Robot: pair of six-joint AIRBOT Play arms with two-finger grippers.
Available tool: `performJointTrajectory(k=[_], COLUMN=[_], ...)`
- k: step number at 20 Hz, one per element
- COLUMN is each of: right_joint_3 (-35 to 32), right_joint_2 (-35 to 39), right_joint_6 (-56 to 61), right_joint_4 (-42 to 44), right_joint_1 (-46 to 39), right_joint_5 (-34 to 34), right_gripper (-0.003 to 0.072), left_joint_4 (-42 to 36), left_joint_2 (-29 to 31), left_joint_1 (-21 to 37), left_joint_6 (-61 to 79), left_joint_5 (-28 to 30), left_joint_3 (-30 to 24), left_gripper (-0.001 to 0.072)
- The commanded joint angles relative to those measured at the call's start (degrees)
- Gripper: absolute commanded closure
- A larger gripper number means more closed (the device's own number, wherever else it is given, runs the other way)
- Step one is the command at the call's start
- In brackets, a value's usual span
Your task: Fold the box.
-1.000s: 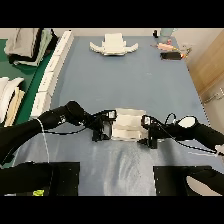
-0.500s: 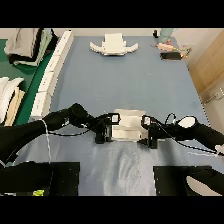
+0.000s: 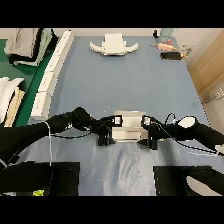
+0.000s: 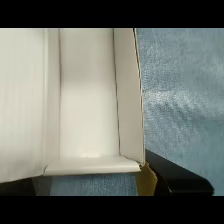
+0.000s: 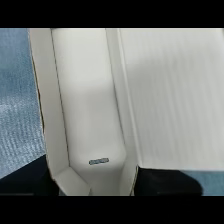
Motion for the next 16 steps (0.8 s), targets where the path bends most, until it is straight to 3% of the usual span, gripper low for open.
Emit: performJointTrajectory(k=[1, 3, 4, 5, 6, 15, 16], right_joint_3=[0.02, 0.02, 0.02, 0.02, 0.02, 0.02, 0.02], right_joint_2=[0.0, 0.0, 0.0, 0.0, 0.0, 0.0, 0.0], right_joint_6=[0.0, 0.0, 0.0, 0.0, 0.0, 0.0, 0.0], right_joint_4=[0.04, 0.04, 0.04, 0.04, 0.04, 0.04, 0.04], right_joint_1=[0.02, 0.02, 0.02, 0.02, 0.02, 0.02, 0.02], right_joint_5=[-0.02, -0.02, -0.02, -0.02, -0.02, -0.02, -0.02], right_gripper=[0.0162, 0.0162, 0.0161, 0.0162, 0.0162, 0.0162, 0.0161], left_joint_4=[-1.38, -1.38, -1.38, -1.05, -0.66, -0.72, -0.87], left_joint_2=[-0.02, -0.02, -0.02, -0.02, -0.02, 0.0, 0.02], left_joint_1=[-0.24, -0.24, -0.24, -0.24, -0.24, -0.31, -0.28], left_joint_6=[-0.39, -0.39, -0.39, -0.42, -0.42, -0.42, -0.55], left_joint_5=[1.16, 1.16, 1.18, 0.9, 0.44, 0.55, 0.33], left_joint_3=[-0.11, -0.11, -0.11, -0.15, -0.35, -0.46, -0.46], left_gripper=[0.0022, 0.0022, 0.0073, 0.0262, 0.0325, 0.0318, 0.0185])
